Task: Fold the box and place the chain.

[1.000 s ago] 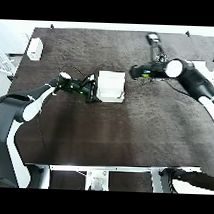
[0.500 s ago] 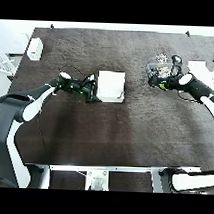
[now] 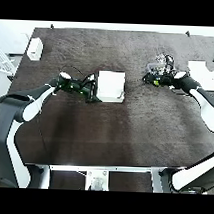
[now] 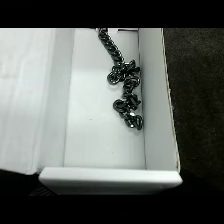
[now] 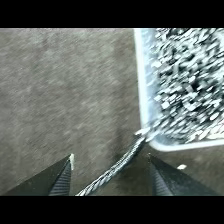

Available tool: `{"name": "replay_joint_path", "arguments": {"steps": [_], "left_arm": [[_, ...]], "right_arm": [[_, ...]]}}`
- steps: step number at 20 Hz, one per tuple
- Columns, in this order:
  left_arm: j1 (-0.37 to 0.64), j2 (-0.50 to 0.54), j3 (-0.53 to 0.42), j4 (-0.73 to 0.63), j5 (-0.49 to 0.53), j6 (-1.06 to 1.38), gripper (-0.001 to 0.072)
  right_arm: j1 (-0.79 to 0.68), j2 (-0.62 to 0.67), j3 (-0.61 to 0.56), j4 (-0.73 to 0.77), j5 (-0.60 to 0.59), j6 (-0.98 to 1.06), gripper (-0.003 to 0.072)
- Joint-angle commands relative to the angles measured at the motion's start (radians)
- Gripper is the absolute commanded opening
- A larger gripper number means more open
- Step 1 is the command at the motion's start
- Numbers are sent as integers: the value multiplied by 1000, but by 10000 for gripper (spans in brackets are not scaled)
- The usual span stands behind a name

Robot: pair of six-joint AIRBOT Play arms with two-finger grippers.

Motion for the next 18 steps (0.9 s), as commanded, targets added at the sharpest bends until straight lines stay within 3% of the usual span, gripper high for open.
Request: {"name": "replay_joint_path", "arguments": {"steps": [1, 3, 4, 5, 9, 13, 18], "left_arm": [[0, 1, 0, 0, 1, 0, 233], [0, 1, 0, 0, 0, 0, 233], [0, 1, 0, 0, 1, 0, 234], [0, 1, 0, 0, 1, 0, 233], [0, 1, 0, 0, 0, 0, 233], [0, 1, 0, 0, 0, 0, 233], [0, 1, 0, 0, 0, 0, 233]], "right_arm": [[-13, -49, 27, 32, 12, -31, 489], [-14, -69, 35, 32, -12, -32, 279], [-12, -70, 35, 35, -51, -46, 94], [-8, -69, 35, 59, -79, -49, 14], [9, -27, 32, 110, -33, -69, 13], [45, 132, 10, 95, 5, -44, 10], [129, 425, 7, -124, 6, 97, 9]]}}
